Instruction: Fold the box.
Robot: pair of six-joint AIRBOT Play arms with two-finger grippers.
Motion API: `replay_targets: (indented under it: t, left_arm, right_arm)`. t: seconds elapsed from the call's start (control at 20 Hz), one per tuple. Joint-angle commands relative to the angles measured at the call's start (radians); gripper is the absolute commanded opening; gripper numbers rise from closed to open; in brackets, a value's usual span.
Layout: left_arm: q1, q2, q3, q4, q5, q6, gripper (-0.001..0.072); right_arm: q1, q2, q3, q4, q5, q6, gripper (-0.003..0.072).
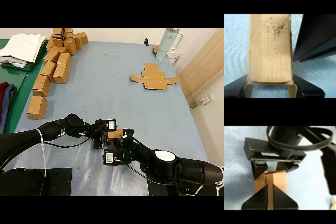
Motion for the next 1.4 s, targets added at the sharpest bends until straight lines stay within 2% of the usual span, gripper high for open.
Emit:
replay_targets:
  t: [0.0,0.1,0.2,0.25,0.65,1.35]
  left_arm:
    - [0.000,0.000,0.001,0.000,0.000,0.000,0.0524]
    - [0.000,0.000,0.001,0.000,0.000,0.000,0.0523]
    - [0.000,0.000,0.001,0.000,0.000,0.000,0.0523]
    - [0.000,0.000,0.001,0.000,0.000,0.000,0.0524]
    - [0.000,0.000,0.001,0.000,0.000,0.000,0.0523]
    - [0.000,0.000,0.001,0.000,0.000,0.000,0.0524]
  right_arm:
    - [0.000,0.041,0.004,-0.047,-0.029,0.000,0.0087]
    - [-0.002,0.084,0.007,-0.055,-0.085,0.000,0.0084]
    - [-0.003,0.095,0.006,-0.052,-0.144,0.000,0.0006]
    - [-0.003,0.093,0.003,-0.045,-0.157,0.000,0.0006]
    - [-0.002,0.057,-0.041,0.037,-0.122,0.002,0.0006]
    - [-0.002,0.032,-0.043,0.041,-0.092,0.002,0.0006]
